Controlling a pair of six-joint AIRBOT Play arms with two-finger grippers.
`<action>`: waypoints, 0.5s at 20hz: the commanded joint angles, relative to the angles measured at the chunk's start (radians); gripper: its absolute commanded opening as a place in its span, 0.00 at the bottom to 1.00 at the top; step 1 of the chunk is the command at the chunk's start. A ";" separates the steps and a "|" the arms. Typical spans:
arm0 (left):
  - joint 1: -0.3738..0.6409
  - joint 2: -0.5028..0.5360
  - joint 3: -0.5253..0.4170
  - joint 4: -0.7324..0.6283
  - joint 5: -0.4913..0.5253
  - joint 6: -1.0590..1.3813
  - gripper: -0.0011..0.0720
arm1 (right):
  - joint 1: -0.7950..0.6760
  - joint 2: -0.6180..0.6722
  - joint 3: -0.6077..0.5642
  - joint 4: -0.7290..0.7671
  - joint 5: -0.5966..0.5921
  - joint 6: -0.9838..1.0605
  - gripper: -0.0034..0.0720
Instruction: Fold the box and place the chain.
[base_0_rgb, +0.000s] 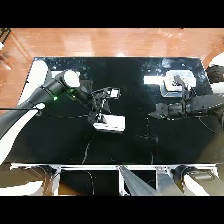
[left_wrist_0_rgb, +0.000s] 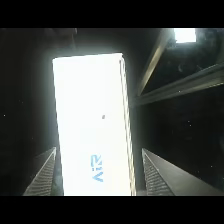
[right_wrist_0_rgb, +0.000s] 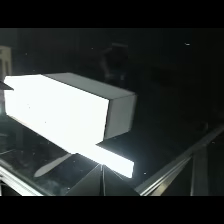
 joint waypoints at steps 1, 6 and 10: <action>-0.020 0.016 -0.008 0.090 0.023 -0.095 0.86 | 0.000 0.001 0.000 -0.023 0.001 0.018 0.07; -0.042 0.101 -0.126 0.092 0.257 -0.094 0.86 | 0.000 0.001 0.000 -0.024 0.000 0.018 0.07; -0.083 0.099 -0.169 0.090 0.279 -0.094 0.86 | 0.000 0.001 0.000 -0.024 0.006 0.018 0.07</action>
